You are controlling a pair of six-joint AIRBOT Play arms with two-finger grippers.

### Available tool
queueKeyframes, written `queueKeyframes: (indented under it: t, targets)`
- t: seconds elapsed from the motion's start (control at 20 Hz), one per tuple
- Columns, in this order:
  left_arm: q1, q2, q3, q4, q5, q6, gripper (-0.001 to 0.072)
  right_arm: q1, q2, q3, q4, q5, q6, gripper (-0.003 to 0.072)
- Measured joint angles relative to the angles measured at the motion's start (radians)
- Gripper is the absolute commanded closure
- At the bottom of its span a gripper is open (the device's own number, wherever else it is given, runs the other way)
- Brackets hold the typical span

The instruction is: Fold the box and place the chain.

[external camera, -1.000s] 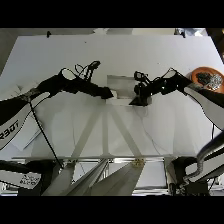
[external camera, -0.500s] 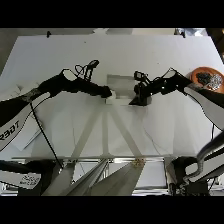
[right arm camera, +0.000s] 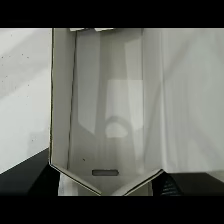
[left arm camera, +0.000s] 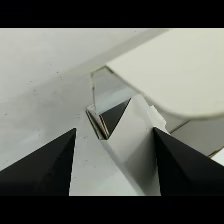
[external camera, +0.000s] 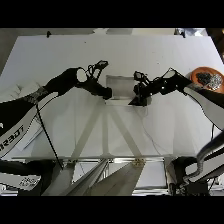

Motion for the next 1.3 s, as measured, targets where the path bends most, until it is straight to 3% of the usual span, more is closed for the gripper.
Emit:
queueKeyframes:
  t: [0.4,0.65,0.95,1.05,1.3]
  targets:
    - [-0.051,-0.012,0.042,0.188,-0.087,-0.247,0.0363,0.000,0.000,0.000,0.002,0.001,0.001,0.0311]
    - [-0.072,-0.024,0.077,0.241,-0.153,-0.369,0.0361,0.000,0.000,0.000,-0.002,0.001,-0.001,0.0311]
    - [-0.105,-0.062,0.190,0.256,-0.206,-0.440,0.0347,-0.001,0.000,0.000,-0.009,-0.001,-0.001,0.0311]
    - [-0.117,-0.079,0.216,0.251,-0.218,-0.458,0.0303,-0.001,0.000,0.000,-0.007,-0.001,-0.001,0.0311]
    - [-0.148,-0.118,0.241,0.269,-0.251,-0.533,0.0320,-0.001,0.000,0.000,-0.005,-0.002,-0.001,0.0311]
